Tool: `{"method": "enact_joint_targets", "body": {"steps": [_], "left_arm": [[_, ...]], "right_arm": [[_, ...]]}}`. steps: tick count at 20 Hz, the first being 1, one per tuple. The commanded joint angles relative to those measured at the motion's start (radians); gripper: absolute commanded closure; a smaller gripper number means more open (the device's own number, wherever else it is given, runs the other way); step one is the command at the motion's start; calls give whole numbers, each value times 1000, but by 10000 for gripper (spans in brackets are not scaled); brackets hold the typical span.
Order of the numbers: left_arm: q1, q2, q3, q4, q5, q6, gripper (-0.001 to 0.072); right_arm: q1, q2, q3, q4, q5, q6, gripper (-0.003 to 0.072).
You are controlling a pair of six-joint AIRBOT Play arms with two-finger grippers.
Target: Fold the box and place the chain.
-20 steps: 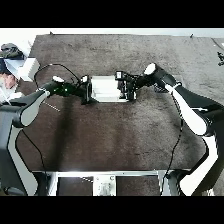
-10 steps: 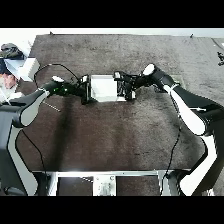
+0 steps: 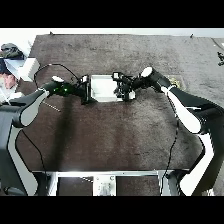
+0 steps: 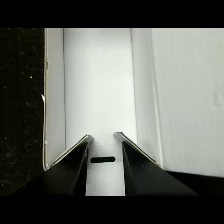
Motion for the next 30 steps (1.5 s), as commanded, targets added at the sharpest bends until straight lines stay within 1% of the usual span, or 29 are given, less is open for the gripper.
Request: {"method": "enact_joint_targets", "body": {"steps": [1,4,5,6,7,8,9,16,17,18,19,20,22,23,24,26,28,30], "left_arm": [[-1,0,0,0,1,0,305],[0,0,0,0,1,0,305],[-1,0,0,0,1,0,305],[-1,0,0,0,1,0,305],[0,0,0,0,1,0,304],[-1,0,0,0,1,0,305],[0,0,0,0,1,0,305],[0,0,0,0,1,0,305],[0,0,0,0,1,0,305],[-1,0,0,0,1,0,305],[0,0,0,0,1,0,305],[-1,0,0,0,2,1,305],[0,0,0,0,2,1,305],[0,0,0,0,2,1,305],[-1,0,0,0,2,1,305],[0,0,0,0,2,1,305],[0,0,0,0,2,1,305],[0,0,0,0,2,1,305]], "right_arm": [[3,-11,0,49,1,-27,390],[3,-26,0,55,19,-35,387],[3,-29,0,71,27,-57,366],[3,-31,0,93,27,-80,213],[3,-31,0,97,22,-87,184],[3,-31,0,88,11,-87,171],[3,-31,0,73,11,-89,87],[0,-29,1,63,16,-66,89],[-1,-27,1,61,9,-63,146],[-4,-21,1,47,7,-42,280],[-8,-13,2,15,8,6,377],[-14,1,3,-46,9,76,480],[-34,32,3,-144,29,198,638],[-47,51,3,-167,56,254,677],[-59,71,3,-188,82,304,677],[-85,111,3,-200,93,458,677],[-120,155,3,-200,91,640,677],[-171,185,3,-199,97,869,678]]}}
